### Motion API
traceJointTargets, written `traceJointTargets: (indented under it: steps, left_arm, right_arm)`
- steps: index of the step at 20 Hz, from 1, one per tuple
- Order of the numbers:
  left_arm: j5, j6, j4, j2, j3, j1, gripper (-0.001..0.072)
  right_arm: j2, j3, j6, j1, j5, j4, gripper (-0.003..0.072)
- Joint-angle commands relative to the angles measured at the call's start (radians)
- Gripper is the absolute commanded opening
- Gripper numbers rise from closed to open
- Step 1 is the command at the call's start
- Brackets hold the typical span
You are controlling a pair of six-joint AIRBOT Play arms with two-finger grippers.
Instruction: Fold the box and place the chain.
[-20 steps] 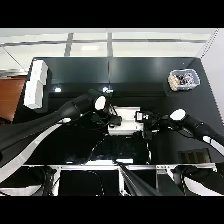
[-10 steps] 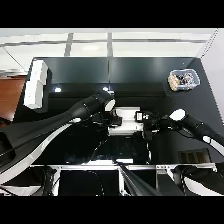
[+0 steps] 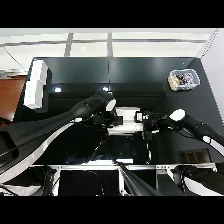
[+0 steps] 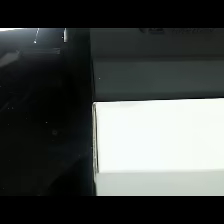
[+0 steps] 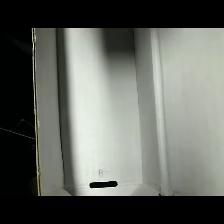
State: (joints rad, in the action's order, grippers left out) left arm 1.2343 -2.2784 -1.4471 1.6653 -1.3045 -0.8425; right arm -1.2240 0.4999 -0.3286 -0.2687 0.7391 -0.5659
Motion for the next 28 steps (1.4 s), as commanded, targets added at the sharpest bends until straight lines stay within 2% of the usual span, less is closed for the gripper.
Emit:
traceJointTargets:
  steps: [1, 2, 3, 4, 5, 6, 8, 9, 10, 15, 28]
  left_arm:
    - [0.003, -0.008, 0.001, 0.001, -0.001, -0.001, 0.0025]
    - [0.003, -0.008, 0.001, 0.001, -0.001, -0.001, 0.0029]
    - [0.0, -0.008, 0.002, 0.001, -0.001, -0.001, 0.0076]
    - [0.001, -0.008, 0.002, 0.001, -0.004, -0.001, 0.0253]
    - [0.002, -0.008, 0.002, 0.001, -0.008, 0.0, 0.0349]
    - [0.001, -0.008, 0.0, 0.001, -0.014, 0.0, 0.0352]
    - [0.0, -0.008, -0.003, 0.001, -0.018, 0.0, 0.0324]
    - [0.0, -0.008, -0.004, 0.001, -0.018, 0.0, 0.0095]
    - [-0.002, -0.008, -0.006, 0.001, -0.018, -0.002, 0.0024]
    - [-0.025, -0.006, 0.0, 0.001, -0.018, -0.002, 0.0025]
    - [0.0, 0.0, 0.001, 0.002, -0.018, -0.001, 0.0025]
  right_arm:
    - [0.0, 0.0, 0.0, 0.0, -0.002, 0.0, 0.0018]
    - [0.0, 0.0, 0.0, 0.0, -0.002, 0.0, 0.0018]
    - [0.0, 0.0, 0.0, 0.0, -0.002, 0.0, 0.0018]
    - [0.0, 0.0, 0.0, 0.0, -0.002, 0.0, 0.0018]
    - [0.0, 0.0, 0.0, 0.0, -0.002, 0.0, 0.0018]
    - [0.0, 0.0, 0.0, 0.0, -0.002, 0.0, 0.0018]
    - [0.0, 0.0, 0.0, 0.0, -0.002, 0.0, 0.0018]
    - [0.0, 0.0, 0.0, 0.0, -0.002, 0.0, 0.0019]
    - [0.0, 0.0, 0.0, 0.0, -0.002, 0.001, 0.0018]
    - [0.0, 0.0, 0.0, 0.0, -0.002, 0.0, 0.0018]
    - [0.0, 0.0, 0.0, 0.0, -0.002, 0.004, 0.0018]
